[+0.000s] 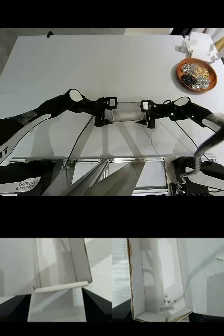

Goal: Fold the box and place the chain.

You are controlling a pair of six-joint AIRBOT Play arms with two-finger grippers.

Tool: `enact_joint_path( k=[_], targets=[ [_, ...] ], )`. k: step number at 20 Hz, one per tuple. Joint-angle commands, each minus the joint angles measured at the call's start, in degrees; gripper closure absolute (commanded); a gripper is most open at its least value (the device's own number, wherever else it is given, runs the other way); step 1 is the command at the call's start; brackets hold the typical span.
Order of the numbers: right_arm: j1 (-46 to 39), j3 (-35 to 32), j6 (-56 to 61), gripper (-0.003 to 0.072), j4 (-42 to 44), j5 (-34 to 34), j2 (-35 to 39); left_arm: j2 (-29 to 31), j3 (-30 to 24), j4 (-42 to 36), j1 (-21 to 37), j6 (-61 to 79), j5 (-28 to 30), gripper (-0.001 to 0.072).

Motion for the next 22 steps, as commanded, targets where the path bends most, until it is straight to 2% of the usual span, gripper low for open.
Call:
enact_joint_path(
  k=[1,7,14,15,17,18,22],
  targets=[
    [0.0,0.0,0.0,0.0272,0.0,0.0,0.0,-1.1,-0.4,-2.7,0.0,2.9,-0.2,0.0013],
    [0.0,0.0,0.0,0.0272,0.0,0.0,0.0,-1.5,-0.4,-5.3,-0.7,2.9,0.3,0.0011],
    [0.0,0.0,0.0,0.0272,0.0,0.0,0.0,-4.7,-0.4,-7.6,-2.4,2.9,2.1,0.0022],
    [0.0,0.0,0.0,0.0272,0.0,0.0,0.0,-4.9,-0.4,-7.6,-2.4,2.6,2.6,0.0076],
    [0.0,0.0,0.0,0.0272,0.0,0.0,0.0,-4.8,-0.4,-7.3,-2.3,1.7,2.8,0.0445],
    [0.0,0.0,0.0,0.0272,0.0,0.0,0.0,-4.8,-0.4,-7.3,-2.3,1.6,2.8,0.0504],
    [0.0,0.0,0.0,0.0272,0.0,0.0,0.0,-4.8,-0.4,-7.4,-2.3,1.7,2.8,0.0504]
  ],
)
